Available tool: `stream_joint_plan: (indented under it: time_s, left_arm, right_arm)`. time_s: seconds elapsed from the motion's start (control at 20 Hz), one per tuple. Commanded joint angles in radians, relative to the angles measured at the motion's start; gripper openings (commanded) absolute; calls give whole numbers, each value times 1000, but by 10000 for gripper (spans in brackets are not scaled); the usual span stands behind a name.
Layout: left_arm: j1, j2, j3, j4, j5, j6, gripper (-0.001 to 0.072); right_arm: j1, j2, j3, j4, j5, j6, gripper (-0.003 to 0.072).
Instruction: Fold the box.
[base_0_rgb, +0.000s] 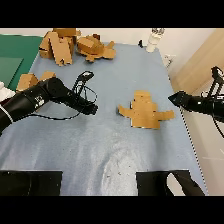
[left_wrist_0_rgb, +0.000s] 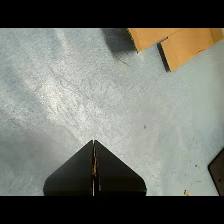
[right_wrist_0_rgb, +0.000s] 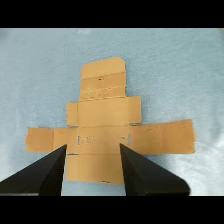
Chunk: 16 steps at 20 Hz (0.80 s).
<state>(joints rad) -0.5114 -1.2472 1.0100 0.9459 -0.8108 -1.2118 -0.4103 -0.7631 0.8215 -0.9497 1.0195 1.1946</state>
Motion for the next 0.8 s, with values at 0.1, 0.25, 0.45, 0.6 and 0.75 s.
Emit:
stream_joint_plan:
  time_s: [0.1, 0.25, 0.45, 0.6, 0.75]
  left_arm:
    - [0, 0, 0, 0, 0, 0, 15]
    - [0, 0, 0, 0, 0, 0, 15]
    - [0, 0, 0, 0, 0, 0, 15]
    - [0, 0, 0, 0, 0, 0, 15]
    - [0, 0, 0, -3, 37, 0, 15]
  right_arm:
    - [1, 4, 1, 9, 14, 2, 520]
    - [0, 3, 1, -3, 16, 117, 520]
    - [-3, -48, 2, -175, 27, 364, 521]
    - [-49, -158, 10, -222, 36, 397, 522]
    - [-124, -269, 28, -226, 18, 382, 521]
